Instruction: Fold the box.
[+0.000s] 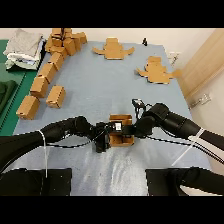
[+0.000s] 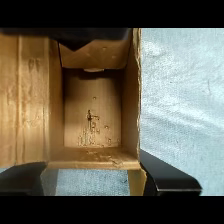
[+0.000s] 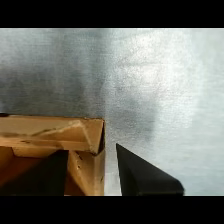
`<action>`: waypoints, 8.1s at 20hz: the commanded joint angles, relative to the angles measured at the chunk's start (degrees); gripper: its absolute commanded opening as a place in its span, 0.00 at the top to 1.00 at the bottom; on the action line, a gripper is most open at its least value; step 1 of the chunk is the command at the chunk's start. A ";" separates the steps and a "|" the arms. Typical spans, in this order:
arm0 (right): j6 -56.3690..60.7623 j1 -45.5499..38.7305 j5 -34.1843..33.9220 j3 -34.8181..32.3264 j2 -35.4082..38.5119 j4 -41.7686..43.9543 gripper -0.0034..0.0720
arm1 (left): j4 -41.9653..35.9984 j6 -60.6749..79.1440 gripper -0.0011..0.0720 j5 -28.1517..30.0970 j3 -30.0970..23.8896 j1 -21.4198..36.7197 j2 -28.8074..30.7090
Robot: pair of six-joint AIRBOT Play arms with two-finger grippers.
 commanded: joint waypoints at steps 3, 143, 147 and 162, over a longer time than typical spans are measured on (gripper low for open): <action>4.70 3.80 -2.08 0.31 -3.65 -1.11 0.36 | 0.00 0.00 0.35 0.02 0.02 0.02 0.00; -89.02 13.14 26.36 -18.29 20.55 4.83 0.25 | 0.00 0.00 0.35 0.11 0.04 0.00 0.00; -88.08 13.14 26.05 -18.29 20.52 4.61 0.25 | 0.00 0.00 0.35 0.11 0.02 0.00 0.00; -83.87 12.81 26.34 -18.29 28.22 9.38 0.25 | 0.00 0.00 0.35 0.09 0.02 0.00 0.00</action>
